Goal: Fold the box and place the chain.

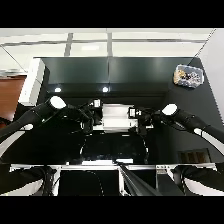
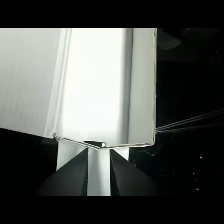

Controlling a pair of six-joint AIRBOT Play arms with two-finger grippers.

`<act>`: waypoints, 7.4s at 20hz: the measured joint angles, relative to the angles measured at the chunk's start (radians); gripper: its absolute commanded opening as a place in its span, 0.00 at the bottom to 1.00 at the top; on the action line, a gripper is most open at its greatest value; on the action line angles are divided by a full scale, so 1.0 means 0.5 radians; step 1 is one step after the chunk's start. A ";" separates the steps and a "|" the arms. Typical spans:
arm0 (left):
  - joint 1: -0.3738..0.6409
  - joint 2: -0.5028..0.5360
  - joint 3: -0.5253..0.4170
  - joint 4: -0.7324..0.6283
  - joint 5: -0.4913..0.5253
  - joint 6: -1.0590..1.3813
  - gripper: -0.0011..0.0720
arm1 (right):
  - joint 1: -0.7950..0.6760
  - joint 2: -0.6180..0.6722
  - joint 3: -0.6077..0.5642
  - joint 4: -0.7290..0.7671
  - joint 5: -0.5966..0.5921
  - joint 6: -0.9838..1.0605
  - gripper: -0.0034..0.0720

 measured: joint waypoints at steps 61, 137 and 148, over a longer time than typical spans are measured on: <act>0.903 -0.373 -0.130 -0.142 -0.652 -2.187 0.05 | 0.000 0.000 0.000 0.000 0.001 -0.001 0.22; -0.012 -0.475 0.797 0.374 -0.867 -2.811 0.68 | 0.002 0.000 0.000 0.000 0.001 -0.001 0.22; -0.233 -0.475 0.976 0.710 -0.797 -3.191 0.67 | 0.002 0.000 0.000 0.000 0.001 -0.001 0.22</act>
